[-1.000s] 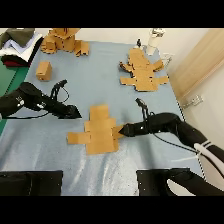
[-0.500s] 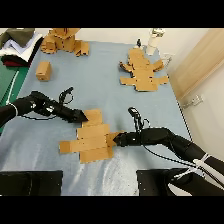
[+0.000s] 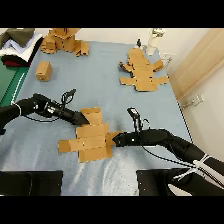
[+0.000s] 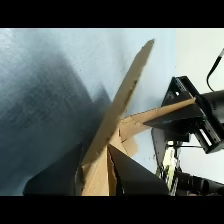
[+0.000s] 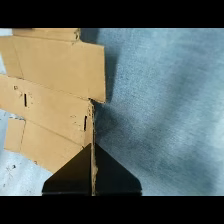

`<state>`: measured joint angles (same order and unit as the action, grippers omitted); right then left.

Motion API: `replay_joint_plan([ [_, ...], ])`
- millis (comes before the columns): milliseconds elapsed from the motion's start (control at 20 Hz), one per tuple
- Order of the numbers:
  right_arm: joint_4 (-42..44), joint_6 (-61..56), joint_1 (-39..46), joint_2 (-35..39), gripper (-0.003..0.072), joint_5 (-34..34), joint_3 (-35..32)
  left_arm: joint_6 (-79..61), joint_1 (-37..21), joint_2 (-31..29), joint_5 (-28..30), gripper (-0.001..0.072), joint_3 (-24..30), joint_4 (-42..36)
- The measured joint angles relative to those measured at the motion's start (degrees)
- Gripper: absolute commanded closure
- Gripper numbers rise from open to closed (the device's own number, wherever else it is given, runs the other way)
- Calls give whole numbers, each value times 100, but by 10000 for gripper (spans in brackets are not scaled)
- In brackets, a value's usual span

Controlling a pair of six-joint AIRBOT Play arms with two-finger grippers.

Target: Fold the box.

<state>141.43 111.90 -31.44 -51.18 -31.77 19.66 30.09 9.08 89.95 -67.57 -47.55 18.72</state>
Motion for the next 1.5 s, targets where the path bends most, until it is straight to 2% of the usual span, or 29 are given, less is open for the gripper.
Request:
replay_joint_plan([
  [150, -2, 0, -4, 0, 687, 9, 0, -116, 0, 7, -83, 508, -2, -17],
  [200, -2, 0, -4, 0, 687, 15, 0, -144, 0, 11, -96, 658, 0, -20],
  [450, -24, 0, -4, 0, 682, 22, 0, -413, -4, 9, -133, 694, -2, -107],
  [500, -35, 0, -4, 0, 608, 22, 0, -483, -2, 9, -138, 693, 0, -138],
  [550, -46, -2, -4, 0, 356, 31, 0, -573, 2, 9, -140, 693, 0, -157],
  [600, -74, -2, -4, 2, 145, 33, 0, -656, 0, 9, -138, 693, 0, -188],
  [650, -122, 0, -2, 2, 136, 28, 7, -745, 0, 9, -138, 693, -2, -210],
  [900, -839, -267, 503, 50, 138, -96, 350, -1117, 52, 4, 61, 694, -79, -229],
  [950, -1014, -356, 697, 74, 179, -164, 490, -1207, 98, -11, 105, 695, -138, -232],
  [1000, -1134, -420, 881, 103, 265, -245, 638, -1322, 168, -66, 138, 695, -192, -232],
  [1100, -1303, -522, 1220, 177, 606, -487, 984, -1615, 363, -245, 321, 695, -258, -234],
  [1150, -1362, -560, 1338, 221, 683, -614, 1150, -1818, 492, -380, 483, 695, -273, -234],
  [1300, -1346, -601, 1506, 369, 683, -1043, 1578, -2581, 839, -848, 848, 695, -173, -343],
  [1500, -1110, -715, 1285, 393, 684, -1679, 1679, -3904, 1051, -1266, 1084, 695, 367, -1010],
])
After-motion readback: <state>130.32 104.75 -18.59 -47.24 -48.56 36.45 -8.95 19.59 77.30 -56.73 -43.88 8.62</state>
